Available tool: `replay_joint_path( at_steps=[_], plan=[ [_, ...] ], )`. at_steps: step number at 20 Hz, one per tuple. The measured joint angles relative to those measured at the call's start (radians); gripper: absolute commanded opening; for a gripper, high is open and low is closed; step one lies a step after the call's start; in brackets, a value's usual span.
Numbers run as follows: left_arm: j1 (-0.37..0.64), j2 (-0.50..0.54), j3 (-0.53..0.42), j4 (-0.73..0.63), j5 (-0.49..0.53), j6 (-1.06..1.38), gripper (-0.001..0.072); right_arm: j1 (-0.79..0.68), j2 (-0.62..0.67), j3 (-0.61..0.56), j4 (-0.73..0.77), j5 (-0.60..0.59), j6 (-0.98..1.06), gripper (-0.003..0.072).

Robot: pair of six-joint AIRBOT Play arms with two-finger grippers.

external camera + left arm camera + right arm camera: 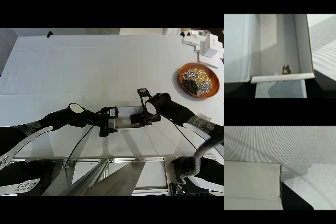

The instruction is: Fold the box and place the chain.

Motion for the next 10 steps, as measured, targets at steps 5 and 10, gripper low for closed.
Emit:
replay_joint_path(
  at_steps=[5,10],
  plan=[
    [0.0,0.0,0.0,0.0,0.0,0.001,0.0139,0.0,0.01,-0.001,-0.015,0.016,-0.046,0.0428],
    [0.0,0.0,0.0,0.0,0.0,0.001,0.0139,-0.001,0.112,-0.002,-0.015,0.042,-0.153,0.0439]
  ],
)
